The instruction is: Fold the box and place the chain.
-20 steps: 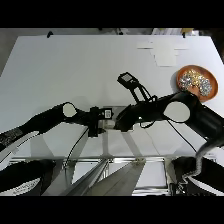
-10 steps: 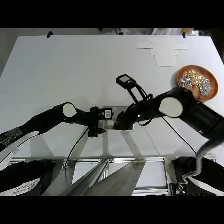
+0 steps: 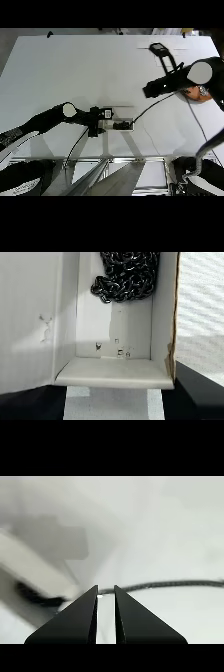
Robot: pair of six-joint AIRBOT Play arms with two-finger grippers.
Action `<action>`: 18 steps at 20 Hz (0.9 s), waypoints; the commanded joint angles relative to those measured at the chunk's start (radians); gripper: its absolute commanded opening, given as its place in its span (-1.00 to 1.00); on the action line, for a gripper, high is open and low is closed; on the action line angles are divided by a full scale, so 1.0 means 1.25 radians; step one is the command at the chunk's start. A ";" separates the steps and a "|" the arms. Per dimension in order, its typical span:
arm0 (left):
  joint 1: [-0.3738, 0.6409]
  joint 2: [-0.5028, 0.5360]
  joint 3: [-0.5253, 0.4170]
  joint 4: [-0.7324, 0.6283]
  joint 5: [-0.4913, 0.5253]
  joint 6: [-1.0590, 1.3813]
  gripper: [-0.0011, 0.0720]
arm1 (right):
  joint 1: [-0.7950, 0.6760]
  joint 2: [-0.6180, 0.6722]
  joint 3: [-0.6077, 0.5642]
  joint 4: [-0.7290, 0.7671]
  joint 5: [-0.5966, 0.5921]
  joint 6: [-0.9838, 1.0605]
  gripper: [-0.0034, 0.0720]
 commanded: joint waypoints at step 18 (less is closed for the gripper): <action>0.000 0.001 0.001 0.000 0.000 0.000 -0.12 | -0.140 -0.287 -0.089 -0.125 -0.136 0.122 -0.03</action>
